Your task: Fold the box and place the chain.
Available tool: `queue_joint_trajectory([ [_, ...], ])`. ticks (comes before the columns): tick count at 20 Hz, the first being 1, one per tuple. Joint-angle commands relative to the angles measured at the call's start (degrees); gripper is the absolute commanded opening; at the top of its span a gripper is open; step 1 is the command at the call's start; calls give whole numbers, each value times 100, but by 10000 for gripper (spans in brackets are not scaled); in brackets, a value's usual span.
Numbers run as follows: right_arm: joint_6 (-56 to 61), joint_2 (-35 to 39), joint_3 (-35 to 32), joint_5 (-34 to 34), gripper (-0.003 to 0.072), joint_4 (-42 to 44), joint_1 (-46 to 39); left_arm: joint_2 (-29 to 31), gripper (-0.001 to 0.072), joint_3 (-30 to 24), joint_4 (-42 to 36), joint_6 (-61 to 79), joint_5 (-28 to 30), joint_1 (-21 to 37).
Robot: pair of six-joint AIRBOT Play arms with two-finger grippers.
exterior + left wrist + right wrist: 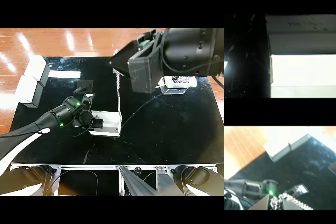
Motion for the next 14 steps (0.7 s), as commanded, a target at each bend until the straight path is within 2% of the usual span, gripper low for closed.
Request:
queue_joint_trajectory([
  [1,-184,-11,-13,-302,35,313,42,-4,31,2,0,2,-7,-7],
  [8,-184,-48,-13,-306,35,350,42,-4,31,2,2,2,-9,-7],
  [14,-181,-599,-72,114,35,448,42,-4,31,2,0,2,-13,-7],
])
